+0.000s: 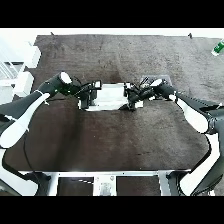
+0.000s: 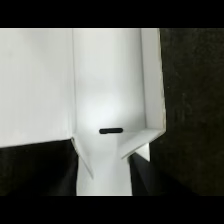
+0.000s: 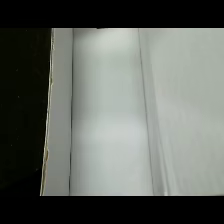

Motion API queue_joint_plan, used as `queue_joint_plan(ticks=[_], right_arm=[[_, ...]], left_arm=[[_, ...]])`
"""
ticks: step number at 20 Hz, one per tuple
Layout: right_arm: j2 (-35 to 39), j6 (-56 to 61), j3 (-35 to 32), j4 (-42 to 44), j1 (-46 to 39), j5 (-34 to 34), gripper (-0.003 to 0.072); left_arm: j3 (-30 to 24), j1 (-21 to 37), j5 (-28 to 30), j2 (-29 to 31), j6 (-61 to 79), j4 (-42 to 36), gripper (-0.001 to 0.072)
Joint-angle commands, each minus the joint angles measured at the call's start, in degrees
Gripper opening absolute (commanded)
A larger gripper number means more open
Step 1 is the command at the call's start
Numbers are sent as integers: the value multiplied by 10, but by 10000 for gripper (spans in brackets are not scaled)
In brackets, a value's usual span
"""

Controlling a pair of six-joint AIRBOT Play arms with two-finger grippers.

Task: Fold the box and place the chain.

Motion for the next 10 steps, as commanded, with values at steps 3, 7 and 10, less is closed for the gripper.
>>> queue_joint_plan(ticks=[3,7,10], right_arm=[[0,1,0,2,0,-1,563],[0,1,0,2,0,-1,563],[0,1,0,2,0,-1,563]], left_arm=[[0,0,7,-3,0,1,357],[8,1,21,-2,0,4,359],[22,1,13,-2,0,6,593]])
